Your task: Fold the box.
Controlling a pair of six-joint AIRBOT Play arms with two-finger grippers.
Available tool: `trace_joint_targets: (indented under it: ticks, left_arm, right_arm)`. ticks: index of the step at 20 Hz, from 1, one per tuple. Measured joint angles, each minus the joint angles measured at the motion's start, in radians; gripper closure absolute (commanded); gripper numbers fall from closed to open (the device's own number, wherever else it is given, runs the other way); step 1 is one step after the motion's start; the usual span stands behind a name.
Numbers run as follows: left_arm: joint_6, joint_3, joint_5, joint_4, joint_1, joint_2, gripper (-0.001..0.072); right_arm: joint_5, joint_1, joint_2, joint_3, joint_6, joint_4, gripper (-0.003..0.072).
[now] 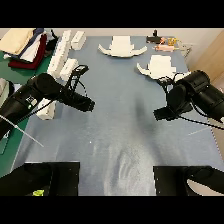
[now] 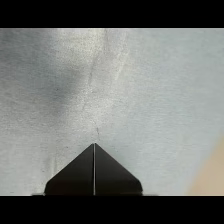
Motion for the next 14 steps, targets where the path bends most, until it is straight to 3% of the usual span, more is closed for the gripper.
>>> trace_joint_targets:
  ticks: [14]
  left_arm:
    - [0.0, 0.0, 0.001, 0.0, 0.0, 0.0, 0.0695]
  right_arm:
    - [0.016, 0.0, 0.0, 0.0, 0.0, 0.001, 0.0682]
